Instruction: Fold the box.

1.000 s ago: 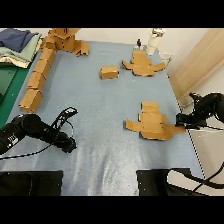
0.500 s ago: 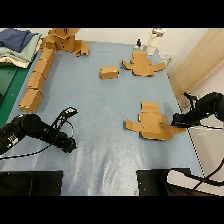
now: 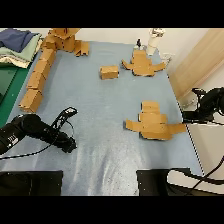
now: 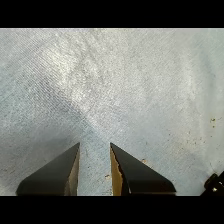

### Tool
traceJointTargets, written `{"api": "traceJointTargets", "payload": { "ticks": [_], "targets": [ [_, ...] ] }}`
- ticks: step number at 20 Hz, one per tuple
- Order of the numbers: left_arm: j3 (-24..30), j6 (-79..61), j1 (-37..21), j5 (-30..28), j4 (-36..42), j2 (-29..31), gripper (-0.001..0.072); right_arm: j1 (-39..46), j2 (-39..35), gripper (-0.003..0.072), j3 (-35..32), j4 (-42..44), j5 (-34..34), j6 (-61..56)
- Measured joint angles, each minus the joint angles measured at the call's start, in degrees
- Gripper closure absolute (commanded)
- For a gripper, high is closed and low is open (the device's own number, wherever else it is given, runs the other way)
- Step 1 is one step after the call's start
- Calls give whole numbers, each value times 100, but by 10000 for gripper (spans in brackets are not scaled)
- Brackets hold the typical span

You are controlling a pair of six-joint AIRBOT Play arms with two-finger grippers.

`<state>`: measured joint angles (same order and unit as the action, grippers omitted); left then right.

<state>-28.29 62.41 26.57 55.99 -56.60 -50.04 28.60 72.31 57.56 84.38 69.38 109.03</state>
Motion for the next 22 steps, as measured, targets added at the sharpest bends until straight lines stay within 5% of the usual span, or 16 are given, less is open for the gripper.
{"api": "traceJointTargets", "payload": {
  "ticks": [7, 8, 13, 16, 22],
  "targets": [
    [0, 0, 0, -2, 2, 0, 402, -2, 590, 221, 22, 872, 409, 413],
    [0, 0, 0, 0, 0, 0, 402, 2, 658, 287, 22, 1032, 505, 476],
    [0, 0, 0, 0, 0, 0, 402, -26, 798, 385, 24, 2044, 1019, 780],
    [0, 0, 0, 0, 2, 0, 402, -114, 820, 686, 24, 2317, 1283, 846],
    [0, -2, -2, 0, 0, 0, 402, -778, 826, 685, 20, 3224, 1519, 909]
  ]
}}
